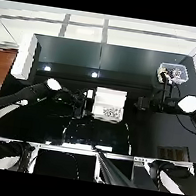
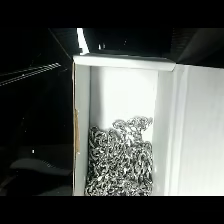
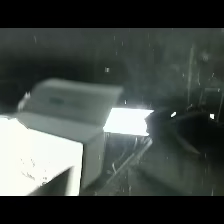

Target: Fold the box and place the chain.

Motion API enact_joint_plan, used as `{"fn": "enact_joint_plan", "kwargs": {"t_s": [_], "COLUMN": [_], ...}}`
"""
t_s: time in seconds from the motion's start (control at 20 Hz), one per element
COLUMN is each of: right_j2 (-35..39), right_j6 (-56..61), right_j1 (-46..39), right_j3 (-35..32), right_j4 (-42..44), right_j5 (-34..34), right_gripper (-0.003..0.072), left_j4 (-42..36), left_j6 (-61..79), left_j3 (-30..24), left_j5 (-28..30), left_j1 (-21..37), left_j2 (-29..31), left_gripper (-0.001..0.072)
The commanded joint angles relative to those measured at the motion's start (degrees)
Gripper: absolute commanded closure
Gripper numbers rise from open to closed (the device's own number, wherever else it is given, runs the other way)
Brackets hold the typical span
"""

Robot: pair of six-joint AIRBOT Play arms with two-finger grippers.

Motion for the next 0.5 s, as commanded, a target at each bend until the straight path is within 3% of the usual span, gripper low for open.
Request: {"fn": "enact_joint_plan", "kwargs": {"t_s": [0.0, 0.2, 0.45], "right_j2": [0.02, -5.29, -17.94], "right_j6": [-1.62, -11.17, -23.82], "right_j1": [-0.02, 0.00, 2.56], "right_j3": [0.09, 3.80, 9.27], "right_j4": [3.85, 18.60, 20.96], "right_j5": [-6.62, -15.21, -14.47], "right_gripper": [-0.0022, -0.0022, -0.0021], "left_j4": [1.60, 1.57, 1.40], "left_j6": [-0.44, -0.44, -0.50], "left_j3": [0.20, 0.20, 0.20], "left_j5": [0.17, 0.20, 0.55], "left_j1": [-0.55, -0.55, -0.55], "left_j2": [-0.17, -0.17, -0.17], "left_gripper": [0.0359, 0.0359, 0.0359]}}
